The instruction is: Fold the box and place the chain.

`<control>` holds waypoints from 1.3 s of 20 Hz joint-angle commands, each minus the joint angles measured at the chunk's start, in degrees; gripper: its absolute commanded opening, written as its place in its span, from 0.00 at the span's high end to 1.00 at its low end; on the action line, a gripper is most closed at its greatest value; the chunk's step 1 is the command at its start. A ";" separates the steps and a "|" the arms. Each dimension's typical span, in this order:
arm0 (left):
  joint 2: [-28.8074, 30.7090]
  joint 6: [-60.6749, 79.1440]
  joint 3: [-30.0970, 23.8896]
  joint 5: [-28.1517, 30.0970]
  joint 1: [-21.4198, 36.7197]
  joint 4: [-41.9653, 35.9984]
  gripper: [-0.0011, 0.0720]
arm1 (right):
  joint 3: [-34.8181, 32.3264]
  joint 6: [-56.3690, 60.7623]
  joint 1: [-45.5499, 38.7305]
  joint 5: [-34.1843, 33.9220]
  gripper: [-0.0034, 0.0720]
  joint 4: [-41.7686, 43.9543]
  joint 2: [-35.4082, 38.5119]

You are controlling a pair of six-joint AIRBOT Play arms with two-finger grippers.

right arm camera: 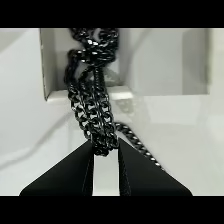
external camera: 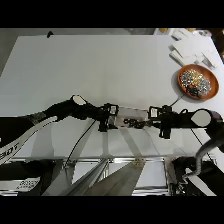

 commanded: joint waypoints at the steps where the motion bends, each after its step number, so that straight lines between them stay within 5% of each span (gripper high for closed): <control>1: 0.00 0.00 0.04 0.00 0.04 0.02 0.93 | -0.02 6.60 0.00 -0.59 0.93 0.63 5.55; 9: 0.00 0.00 0.04 0.00 0.04 0.02 0.93 | -0.02 6.56 0.59 0.15 0.93 27.17 8.15; 21: 0.00 0.00 0.04 0.00 0.04 0.02 0.93 | -0.02 6.60 11.72 -9.07 0.93 26.82 -1.81; 26: 0.00 0.00 0.07 0.00 0.04 0.02 0.93 | 0.00 6.64 11.69 -14.36 0.68 26.75 -2.21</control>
